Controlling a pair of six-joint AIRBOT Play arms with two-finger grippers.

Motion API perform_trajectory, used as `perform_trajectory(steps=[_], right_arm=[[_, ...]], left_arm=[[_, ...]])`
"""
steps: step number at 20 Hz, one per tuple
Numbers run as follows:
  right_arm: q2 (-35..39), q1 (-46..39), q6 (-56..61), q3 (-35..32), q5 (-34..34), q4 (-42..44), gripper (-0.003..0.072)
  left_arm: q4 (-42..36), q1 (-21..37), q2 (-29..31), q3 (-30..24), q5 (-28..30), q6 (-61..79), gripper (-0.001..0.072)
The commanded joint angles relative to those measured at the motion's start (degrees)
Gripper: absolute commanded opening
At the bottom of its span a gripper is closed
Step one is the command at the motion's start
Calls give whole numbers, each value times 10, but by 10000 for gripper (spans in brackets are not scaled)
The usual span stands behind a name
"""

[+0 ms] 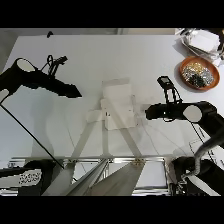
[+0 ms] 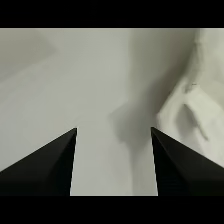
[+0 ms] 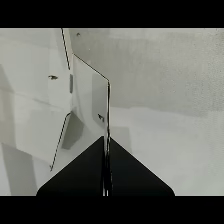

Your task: Fold the box and place the chain.

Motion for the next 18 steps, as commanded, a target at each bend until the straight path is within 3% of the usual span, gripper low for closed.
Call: perform_trajectory(steps=[1, 3, 4, 5, 10, 18], right_arm=[[0, 1, 0, 0, 0, -1, 11], [0, 1, 0, 0, 0, 1, 11], [0, 1, 0, 0, 1, 2, 11], [0, 1, 0, 0, 2, 5, 11], [0, 1, 0, 0, 3, 17, 11], [0, 1, 0, 0, 3, 17, 11]], left_arm=[[-101, -36, -30, 0, -10, 158, 517], [-97, -50, -48, 0, -3, 188, 549], [-97, -51, -57, 0, 6, 187, 654], [-96, -50, -64, 0, 16, 187, 696], [-75, -48, -82, 0, 16, 234, 697], [-155, -51, -85, 0, 38, 341, 698]])
